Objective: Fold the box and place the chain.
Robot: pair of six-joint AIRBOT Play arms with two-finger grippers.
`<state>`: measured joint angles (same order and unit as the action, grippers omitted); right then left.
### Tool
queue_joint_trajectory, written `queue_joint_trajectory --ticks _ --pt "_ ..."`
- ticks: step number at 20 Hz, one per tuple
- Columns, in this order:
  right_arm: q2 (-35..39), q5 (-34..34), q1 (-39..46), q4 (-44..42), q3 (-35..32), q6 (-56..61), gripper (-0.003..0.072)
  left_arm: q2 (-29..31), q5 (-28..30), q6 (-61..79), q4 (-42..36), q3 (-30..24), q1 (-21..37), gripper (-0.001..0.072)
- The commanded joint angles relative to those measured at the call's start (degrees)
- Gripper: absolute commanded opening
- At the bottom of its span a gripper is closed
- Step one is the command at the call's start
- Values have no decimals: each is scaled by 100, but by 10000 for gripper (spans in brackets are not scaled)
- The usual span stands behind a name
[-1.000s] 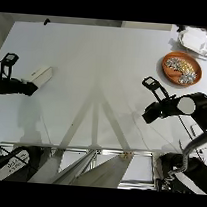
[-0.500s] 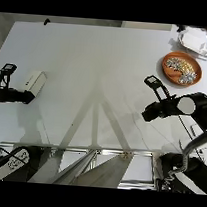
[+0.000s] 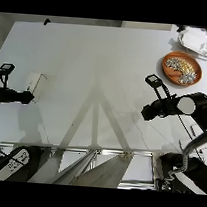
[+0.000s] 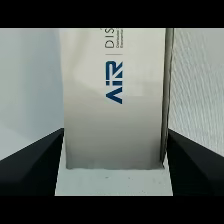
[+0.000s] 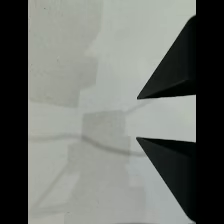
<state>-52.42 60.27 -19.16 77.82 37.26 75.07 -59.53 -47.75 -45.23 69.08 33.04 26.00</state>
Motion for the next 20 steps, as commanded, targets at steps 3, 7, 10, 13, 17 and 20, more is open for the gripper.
queue_joint_trajectory --ticks 3,7,10,13,17,20 --pt "4 -15 0 -28 4 13 298 708 380 28 -109 0 -529 697" --pt "4 -11 0 -24 7 9 298 1200 249 129 -116 0 -1528 695" --pt "4 -9 0 -24 7 9 298 1322 -212 125 -219 0 -2284 693" --pt "4 -11 0 -24 7 9 298 1318 -658 -35 -293 0 -2828 582" --pt "4 -11 0 -24 7 9 298 1318 -1029 -48 -358 0 -3101 344" --pt "4 -11 0 -24 7 9 298 1318 -1145 -48 -531 0 -3106 345"
